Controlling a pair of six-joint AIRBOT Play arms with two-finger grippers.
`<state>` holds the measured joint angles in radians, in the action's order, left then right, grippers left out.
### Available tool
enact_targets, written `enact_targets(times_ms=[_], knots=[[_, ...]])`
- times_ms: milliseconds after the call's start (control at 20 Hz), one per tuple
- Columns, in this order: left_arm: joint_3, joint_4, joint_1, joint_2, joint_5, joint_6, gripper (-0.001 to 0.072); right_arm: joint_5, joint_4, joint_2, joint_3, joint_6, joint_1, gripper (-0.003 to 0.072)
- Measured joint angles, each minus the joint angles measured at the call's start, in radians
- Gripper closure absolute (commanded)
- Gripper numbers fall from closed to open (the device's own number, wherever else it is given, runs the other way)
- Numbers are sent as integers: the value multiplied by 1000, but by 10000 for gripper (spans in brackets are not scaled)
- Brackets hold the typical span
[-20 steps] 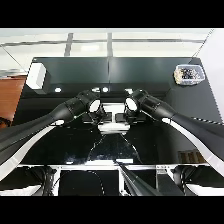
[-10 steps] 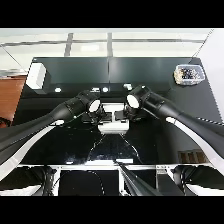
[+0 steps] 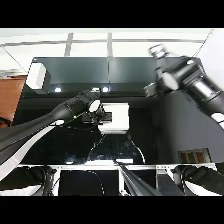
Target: Fold the box and place the chain.
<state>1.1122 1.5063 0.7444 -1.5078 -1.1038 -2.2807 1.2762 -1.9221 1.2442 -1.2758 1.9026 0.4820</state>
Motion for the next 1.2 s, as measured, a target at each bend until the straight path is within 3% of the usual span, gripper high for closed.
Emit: enact_targets(times_ms=[150, 200, 250, 400, 550, 750, 850, 900, 1200], knots=[[0, 0, 0, 0, 0, 0, 685, -191, -68, 7, 55, 13, -192, 286], [0, 0, 0, 0, 2, 0, 685, -246, -76, 19, 67, 31, -252, 16], [0, 0, 0, 0, 2, 0, 685, -303, -83, 37, 76, 53, -314, -34], [0, 0, 0, 0, 5, 0, 685, -443, -31, 113, 74, 80, -461, -34], [0, 1, 0, 0, 7, 0, 685, -512, 55, 243, -23, 84, -563, -10], [0, 2, 0, 0, 5, 0, 685, -427, 158, 473, -285, 68, -639, -10], [0, 2, 0, 0, 4, 0, 685, -365, 196, 576, -406, 51, -658, 70], [0, 3, 0, 0, 4, 0, 685, -337, 212, 620, -456, 44, -664, 71], [0, 3, 0, 0, 3, 0, 685, -316, 240, 747, -574, 43, -681, 74]])
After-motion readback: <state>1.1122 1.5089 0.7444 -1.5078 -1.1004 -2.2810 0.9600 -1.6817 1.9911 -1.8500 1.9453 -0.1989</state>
